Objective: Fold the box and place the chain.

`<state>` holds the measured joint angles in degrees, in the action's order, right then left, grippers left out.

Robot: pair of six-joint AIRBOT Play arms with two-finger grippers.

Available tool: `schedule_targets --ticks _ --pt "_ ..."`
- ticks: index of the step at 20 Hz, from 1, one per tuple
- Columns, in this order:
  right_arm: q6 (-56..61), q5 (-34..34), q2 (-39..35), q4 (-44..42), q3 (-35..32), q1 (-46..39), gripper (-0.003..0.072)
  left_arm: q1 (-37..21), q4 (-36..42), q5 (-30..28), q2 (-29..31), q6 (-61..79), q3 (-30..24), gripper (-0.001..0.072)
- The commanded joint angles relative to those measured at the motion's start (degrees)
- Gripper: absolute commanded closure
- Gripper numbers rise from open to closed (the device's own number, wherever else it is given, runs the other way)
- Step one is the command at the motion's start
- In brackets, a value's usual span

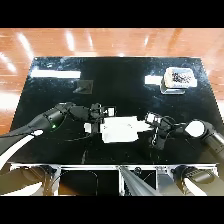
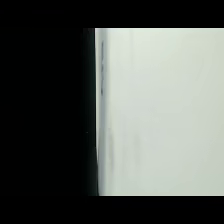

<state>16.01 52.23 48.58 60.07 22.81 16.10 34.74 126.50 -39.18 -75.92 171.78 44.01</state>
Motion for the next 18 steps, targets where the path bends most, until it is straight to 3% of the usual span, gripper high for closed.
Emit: schedule_targets --ticks 1,18 --pt "-1.7 -6.14 0.04 -0.07 -1.53 2.95 -0.0019 0.04 0.02 -0.5 -0.04 -1.22 -0.26 0.0694" --pt "-2.84 -5.97 0.37 -0.39 -1.7 3.06 -0.002 0.04 -0.02 5.35 -1.62 -0.96 -0.94 0.0692"
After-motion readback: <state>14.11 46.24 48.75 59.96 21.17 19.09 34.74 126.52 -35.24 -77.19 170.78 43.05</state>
